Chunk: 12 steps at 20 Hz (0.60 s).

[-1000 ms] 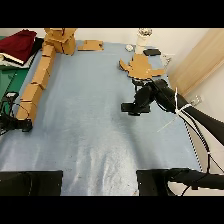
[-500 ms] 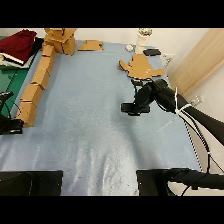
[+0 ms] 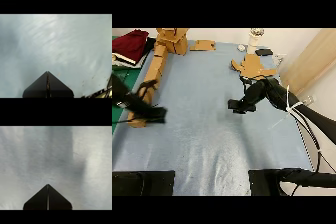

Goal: Fold the box.

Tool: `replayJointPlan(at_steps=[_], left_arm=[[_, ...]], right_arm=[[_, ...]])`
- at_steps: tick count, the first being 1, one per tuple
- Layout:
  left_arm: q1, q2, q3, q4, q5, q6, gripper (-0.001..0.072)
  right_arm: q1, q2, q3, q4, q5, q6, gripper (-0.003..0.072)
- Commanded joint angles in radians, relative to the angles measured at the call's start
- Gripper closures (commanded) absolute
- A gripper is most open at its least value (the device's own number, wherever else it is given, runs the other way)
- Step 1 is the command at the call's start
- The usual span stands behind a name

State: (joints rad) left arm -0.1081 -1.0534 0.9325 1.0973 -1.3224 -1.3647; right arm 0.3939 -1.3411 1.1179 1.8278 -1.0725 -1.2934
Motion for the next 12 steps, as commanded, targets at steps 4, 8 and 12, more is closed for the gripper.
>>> replayJointPlan(at_steps=[4, 8, 12], left_arm=[[-0.278, -0.355, 0.408, -0.039, 0.156, -0.121, 0.0699], [-0.342, -0.487, 0.53, -0.043, 0.187, -0.122, 0.0699], [-0.37, -0.524, 0.537, -0.06, 0.231, -0.116, 0.0697]], right_arm=[[0.001, -0.118, 0.208, 0.055, -0.054, -0.016, 0.0682], [0.021, -0.199, 0.291, 0.054, -0.062, -0.018, 0.0682], [0.064, -0.276, 0.341, 0.053, -0.058, -0.055, 0.0681]])
